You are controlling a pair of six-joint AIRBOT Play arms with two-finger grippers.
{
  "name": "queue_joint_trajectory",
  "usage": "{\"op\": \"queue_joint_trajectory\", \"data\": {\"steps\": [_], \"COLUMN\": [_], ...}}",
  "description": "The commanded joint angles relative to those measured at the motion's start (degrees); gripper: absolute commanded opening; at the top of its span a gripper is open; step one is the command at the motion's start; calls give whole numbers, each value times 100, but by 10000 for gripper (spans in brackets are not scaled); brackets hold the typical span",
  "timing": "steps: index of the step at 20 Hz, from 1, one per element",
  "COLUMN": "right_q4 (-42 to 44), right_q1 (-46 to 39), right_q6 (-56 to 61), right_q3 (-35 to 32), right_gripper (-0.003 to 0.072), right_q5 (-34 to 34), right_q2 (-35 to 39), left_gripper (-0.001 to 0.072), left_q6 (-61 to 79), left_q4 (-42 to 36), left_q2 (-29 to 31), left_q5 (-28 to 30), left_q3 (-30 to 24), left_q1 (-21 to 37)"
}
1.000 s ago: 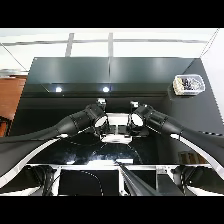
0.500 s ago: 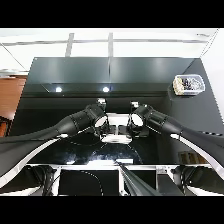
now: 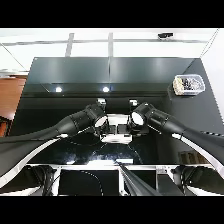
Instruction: Fold the box and place the chain.
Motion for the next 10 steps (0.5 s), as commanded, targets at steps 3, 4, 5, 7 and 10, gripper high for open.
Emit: {"op": "queue_joint_trajectory", "data": {"steps": [3, 4, 5, 7, 10], "right_q4": [-131, -308, -564, -1233, -2651], "right_q1": [2, 0, -2, -26, -352], "right_q6": [-452, -522, -643, -835, -857], "right_q3": [42, 44, 59, 66, 66], "right_gripper": [280, 280, 280, 280, 280], "right_q5": [302, 564, 885, 1355, 1600], "right_q2": [553, 763, 1032, 1794, 2765], "left_gripper": [33, 33, 33, 33, 33], "left_q6": [7, 7, 7, 7, 4], "left_q4": [0, 2, 0, 0, 0], "left_q2": [-2, -2, -2, -2, -2], "left_q5": [-2, -22, -22, -15, -9], "left_q3": [2, 2, 2, 2, 2], "left_q1": [-2, -2, -2, -2, -2]}}
